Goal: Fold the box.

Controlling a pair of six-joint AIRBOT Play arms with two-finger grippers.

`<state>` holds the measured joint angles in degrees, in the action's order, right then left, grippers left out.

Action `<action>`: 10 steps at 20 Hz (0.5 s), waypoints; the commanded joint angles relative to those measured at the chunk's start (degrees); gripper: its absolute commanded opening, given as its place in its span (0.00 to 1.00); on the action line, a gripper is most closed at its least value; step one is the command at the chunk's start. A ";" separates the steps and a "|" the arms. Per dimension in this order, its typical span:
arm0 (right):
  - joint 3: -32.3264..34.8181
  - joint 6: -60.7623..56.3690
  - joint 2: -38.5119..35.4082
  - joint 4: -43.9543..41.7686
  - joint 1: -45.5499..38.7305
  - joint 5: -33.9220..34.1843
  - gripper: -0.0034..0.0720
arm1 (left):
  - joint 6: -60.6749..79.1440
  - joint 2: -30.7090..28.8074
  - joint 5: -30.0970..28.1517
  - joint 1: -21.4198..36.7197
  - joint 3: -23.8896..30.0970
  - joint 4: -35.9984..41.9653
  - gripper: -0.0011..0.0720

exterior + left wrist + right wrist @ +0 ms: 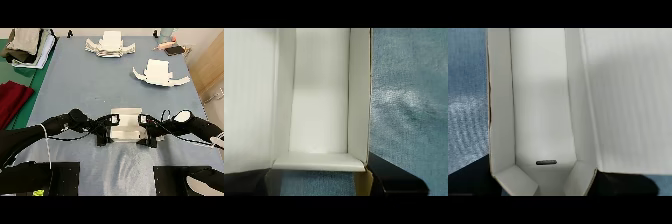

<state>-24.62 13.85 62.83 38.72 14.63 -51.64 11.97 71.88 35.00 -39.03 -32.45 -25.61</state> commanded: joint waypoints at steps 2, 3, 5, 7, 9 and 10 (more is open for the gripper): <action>-0.11 0.13 -0.07 0.94 0.00 -0.33 0.99 | 0.09 0.02 0.07 -0.04 0.00 -0.09 0.63; -0.13 0.13 -0.07 0.96 0.00 -0.31 0.99 | 0.07 0.02 0.07 -0.04 0.00 -0.09 0.63; -0.13 0.11 -0.07 1.36 -0.15 -0.33 0.99 | 0.09 0.02 0.07 -0.04 0.00 -0.09 0.63; -0.15 0.09 -0.09 0.90 -0.37 -0.50 0.99 | 0.09 0.02 0.07 -0.04 0.00 -0.09 0.63; -0.17 -0.13 -0.85 0.90 -0.37 -1.16 0.99 | 0.07 0.02 0.07 -0.04 0.00 -0.09 0.63; -0.20 -1.75 -1.66 1.49 -0.39 -1.64 0.99 | 0.07 0.02 0.04 -0.04 0.00 -0.09 0.63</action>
